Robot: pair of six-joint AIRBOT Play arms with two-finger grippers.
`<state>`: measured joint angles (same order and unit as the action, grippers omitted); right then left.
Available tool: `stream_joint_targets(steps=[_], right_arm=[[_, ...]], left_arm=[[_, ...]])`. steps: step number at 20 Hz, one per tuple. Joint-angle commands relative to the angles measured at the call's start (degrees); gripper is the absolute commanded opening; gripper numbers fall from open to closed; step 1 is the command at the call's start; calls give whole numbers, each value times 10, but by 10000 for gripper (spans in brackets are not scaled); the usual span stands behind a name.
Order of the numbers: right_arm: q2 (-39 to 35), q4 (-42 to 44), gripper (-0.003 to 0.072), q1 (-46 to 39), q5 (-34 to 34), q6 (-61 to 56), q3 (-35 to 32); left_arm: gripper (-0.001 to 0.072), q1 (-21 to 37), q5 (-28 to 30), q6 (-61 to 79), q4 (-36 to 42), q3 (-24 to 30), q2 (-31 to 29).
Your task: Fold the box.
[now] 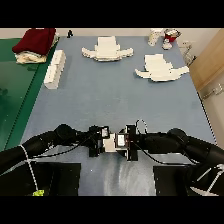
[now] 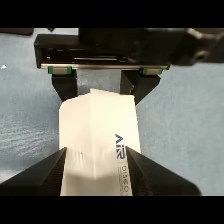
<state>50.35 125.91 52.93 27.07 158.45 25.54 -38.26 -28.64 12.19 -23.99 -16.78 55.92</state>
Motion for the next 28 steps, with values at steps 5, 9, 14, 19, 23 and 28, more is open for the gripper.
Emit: stream_joint_targets(steps=[5, 9, 14, 19, 23, 28], right_arm=[[-5, -52, 579, 8, -47, 2, -5], [-30, -52, 578, 8, -48, 2, -5], [-38, -52, 578, 8, -58, 2, -5], [-28, -66, 417, 6, -79, 1, -5], [-21, -65, 405, 7, -82, 1, -5], [-21, -37, 302, 7, -57, 1, -5]], left_arm=[[403, 0, 0, 0, 0, 0, 0], [403, 0, 0, 0, 0, 0, 0], [403, 0, 0, 0, 0, 0, 0], [403, 0, 0, 0, 0, 0, 0], [403, 0, 0, 0, 0, 0, 0], [403, 0, 0, 0, 0, 0, 0]])
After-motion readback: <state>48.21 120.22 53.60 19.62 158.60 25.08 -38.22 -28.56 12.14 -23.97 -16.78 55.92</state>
